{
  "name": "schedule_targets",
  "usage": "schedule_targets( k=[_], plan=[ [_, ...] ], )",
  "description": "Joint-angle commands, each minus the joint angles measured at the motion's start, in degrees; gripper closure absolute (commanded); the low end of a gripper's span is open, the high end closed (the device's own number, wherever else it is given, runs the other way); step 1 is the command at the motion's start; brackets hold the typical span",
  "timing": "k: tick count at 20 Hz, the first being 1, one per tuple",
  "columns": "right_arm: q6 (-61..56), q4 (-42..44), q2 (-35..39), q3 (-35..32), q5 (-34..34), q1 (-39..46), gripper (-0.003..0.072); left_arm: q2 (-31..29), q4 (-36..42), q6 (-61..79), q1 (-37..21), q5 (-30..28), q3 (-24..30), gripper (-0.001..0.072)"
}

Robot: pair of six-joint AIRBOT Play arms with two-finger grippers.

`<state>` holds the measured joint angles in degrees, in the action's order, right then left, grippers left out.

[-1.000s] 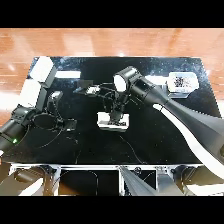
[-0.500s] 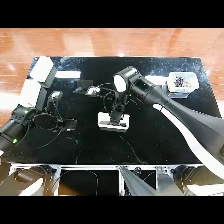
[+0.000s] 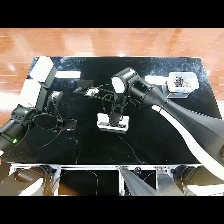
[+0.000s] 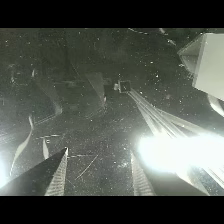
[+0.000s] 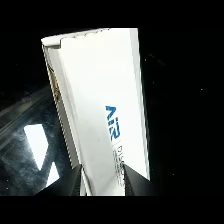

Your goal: Fold the box and place the chain.

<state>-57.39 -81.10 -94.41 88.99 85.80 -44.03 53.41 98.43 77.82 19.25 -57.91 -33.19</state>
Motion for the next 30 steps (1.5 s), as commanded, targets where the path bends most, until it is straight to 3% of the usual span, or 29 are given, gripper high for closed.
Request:
schedule_targets(
  k=[1, 11, 14, 16, 17, 22, 23, 30],
  plan=[
    [-1.0, 0.0, 0.0, 0.0, 0.7, -0.1, 0.0378, 0.0, 0.1, 0.0, 0.0, -0.1, 0.0, 0.0205],
    [-2.7, -2.5, 0.0, 0.0, -1.2, -0.1, 0.0377, 0.0, 0.3, 0.0, 0.0, -0.1, 0.0, 0.0205],
    [-3.8, -1.6, 0.0, 0.0, 2.1, -0.1, 0.0277, 0.0, 0.3, 0.0, 0.0, -0.1, 0.0, 0.0205],
    [-4.4, -1.6, 0.0, 0.0, 1.8, -0.1, 0.0280, 0.0, 0.8, 0.0, 0.0, -0.1, 0.0, 0.0205],
    [-4.4, -1.5, 0.0, 0.0, 1.7, -0.2, 0.0334, 0.0, 1.0, 0.0, 0.0, -0.1, 0.0, 0.0205],
    [-4.9, -1.5, 0.0, 0.0, 1.6, -0.2, 0.0353, 0.0, 1.3, 0.0, 0.0, -0.1, 0.0, 0.0205],
    [-4.9, -1.4, 0.0, 0.0, 1.7, -0.2, 0.0440, 0.0, 1.3, 0.0, 0.0, -0.1, 0.0, 0.0205],
    [-5.2, -0.3, 0.0, -0.1, 1.6, -1.0, 0.0441, 0.0, 1.3, 0.0, 0.0, 0.0, 0.1, 0.0205]
  ],
)
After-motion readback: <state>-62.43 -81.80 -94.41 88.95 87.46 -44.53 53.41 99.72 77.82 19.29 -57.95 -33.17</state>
